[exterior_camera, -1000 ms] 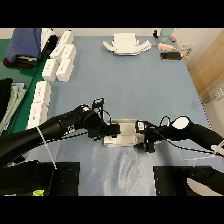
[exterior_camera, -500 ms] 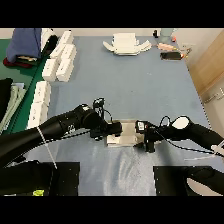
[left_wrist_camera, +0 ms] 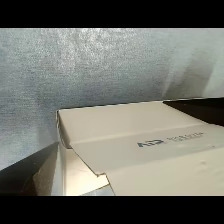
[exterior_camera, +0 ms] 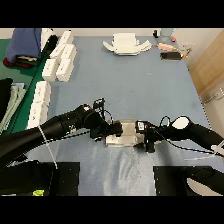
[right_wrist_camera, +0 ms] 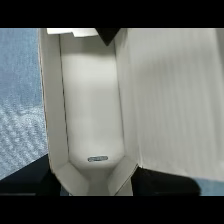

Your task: Fold the box.

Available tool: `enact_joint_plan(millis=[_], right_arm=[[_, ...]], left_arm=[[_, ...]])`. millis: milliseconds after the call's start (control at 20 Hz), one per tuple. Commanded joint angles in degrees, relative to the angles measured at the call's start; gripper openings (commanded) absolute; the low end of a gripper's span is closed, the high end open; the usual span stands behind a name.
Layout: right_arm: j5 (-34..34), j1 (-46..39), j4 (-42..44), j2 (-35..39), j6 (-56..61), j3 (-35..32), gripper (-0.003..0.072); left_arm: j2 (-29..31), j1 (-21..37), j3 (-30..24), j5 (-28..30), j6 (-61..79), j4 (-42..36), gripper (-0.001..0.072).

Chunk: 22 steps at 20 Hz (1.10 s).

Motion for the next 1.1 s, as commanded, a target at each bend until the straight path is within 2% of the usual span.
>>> enact_joint_plan(millis=[0,200,1050], right_arm=[[0.0,0.02,0.02,0.04,0.02,0.04,0.0511],[0.0,0.02,0.02,0.04,0.02,0.04,0.0511],[0.0,0.02,0.02,0.04,0.02,0.04,0.0511]], left_arm=[[-0.02,-0.04,-0.02,-0.07,-0.02,-0.24,0.0704],[0.04,-0.04,0.0,-0.04,0.09,-3.02,0.0704],[0.04,0.0,1.75,0.02,3.06,-2.99,0.0704]])
